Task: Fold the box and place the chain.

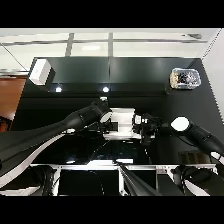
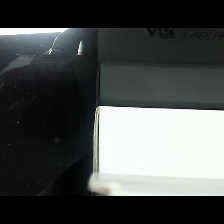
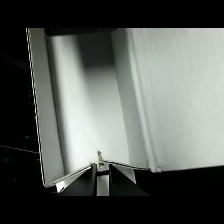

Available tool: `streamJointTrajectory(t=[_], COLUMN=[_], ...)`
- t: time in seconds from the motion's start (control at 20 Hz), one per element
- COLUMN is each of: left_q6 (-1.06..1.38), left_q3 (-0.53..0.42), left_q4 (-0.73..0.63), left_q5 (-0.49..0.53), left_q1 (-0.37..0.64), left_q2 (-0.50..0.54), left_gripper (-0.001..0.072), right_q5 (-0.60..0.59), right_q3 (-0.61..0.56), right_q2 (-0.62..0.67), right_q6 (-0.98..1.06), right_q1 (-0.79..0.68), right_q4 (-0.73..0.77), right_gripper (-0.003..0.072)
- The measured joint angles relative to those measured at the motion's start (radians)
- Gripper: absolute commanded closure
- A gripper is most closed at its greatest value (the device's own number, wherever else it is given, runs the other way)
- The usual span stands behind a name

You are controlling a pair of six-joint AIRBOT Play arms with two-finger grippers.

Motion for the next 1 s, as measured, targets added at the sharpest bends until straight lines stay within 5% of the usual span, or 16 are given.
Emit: streamJointTrajectory(t=[0.45,0.55,0.65,0.75,0.85,1.0], left_q6=[-0.001,-0.001,-0.001,-0.002,-0.002,0.000], left_q3=[0.000,0.000,0.000,0.000,0.000,0.000], left_q4=[0.000,0.000,0.000,0.000,0.000,0.000], left_q5=[0.001,0.001,0.003,0.003,0.003,0.003], left_q1=[0.000,0.000,0.000,0.000,0.000,0.000], left_q2=[0.000,0.000,0.000,0.000,0.000,0.000], left_gripper=[0.0680,0.0681,0.0680,0.0680,0.0680,0.0680], right_q5=[-0.064,-0.072,-0.074,-0.083,-0.089,-0.084], right_q3=[0.000,-0.001,-0.001,-0.001,-0.001,-0.002], right_q2=[-0.042,-0.043,-0.044,-0.045,-0.045,-0.043], right_q6=[0.000,0.006,0.023,0.035,0.047,0.063], right_q1=[0.054,0.056,0.058,0.058,0.058,0.057], right_q4=[0.090,0.083,0.079,0.076,0.076,0.061], right_gripper=[0.0599,0.0228,0.0503,0.0151,0.0652,0.0671])
